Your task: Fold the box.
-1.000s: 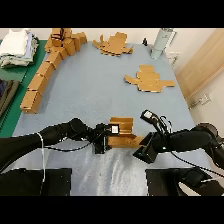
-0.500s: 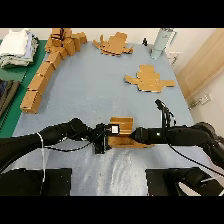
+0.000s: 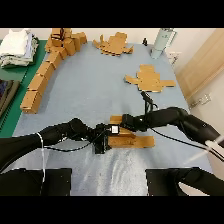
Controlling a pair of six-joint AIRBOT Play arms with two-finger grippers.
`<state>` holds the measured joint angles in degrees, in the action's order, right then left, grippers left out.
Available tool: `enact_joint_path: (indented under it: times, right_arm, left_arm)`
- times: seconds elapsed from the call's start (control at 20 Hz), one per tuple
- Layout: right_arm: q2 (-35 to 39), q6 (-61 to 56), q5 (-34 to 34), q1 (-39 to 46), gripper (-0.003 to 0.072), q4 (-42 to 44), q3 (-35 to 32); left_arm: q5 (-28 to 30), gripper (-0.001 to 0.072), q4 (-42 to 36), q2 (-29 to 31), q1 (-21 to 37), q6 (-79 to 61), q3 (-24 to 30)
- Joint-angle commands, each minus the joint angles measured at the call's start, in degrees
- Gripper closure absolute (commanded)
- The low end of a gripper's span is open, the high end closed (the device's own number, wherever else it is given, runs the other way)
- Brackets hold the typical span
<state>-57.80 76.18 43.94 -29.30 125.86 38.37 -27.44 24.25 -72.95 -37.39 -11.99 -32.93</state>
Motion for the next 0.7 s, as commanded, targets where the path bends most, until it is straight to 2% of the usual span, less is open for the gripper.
enact_joint_path:
  times: [0.0,0.25,0.65]
  right_arm:
    - [-8.39,2.78,-0.90,0.02,0.0586,-5.35,3.78]
    - [-15.82,7.34,-1.03,-0.35,0.0586,-5.60,3.80]
    - [-15.15,10.14,-0.90,-0.31,0.0586,-5.68,4.39]
  left_arm:
    - [0.02,0.0288,0.00,-0.04,-0.04,0.00,-0.04]
    - [0.02,0.0288,0.00,-0.04,-0.04,0.00,-0.04]
    - [0.02,0.0288,0.00,-0.04,-0.04,0.00,-0.04]
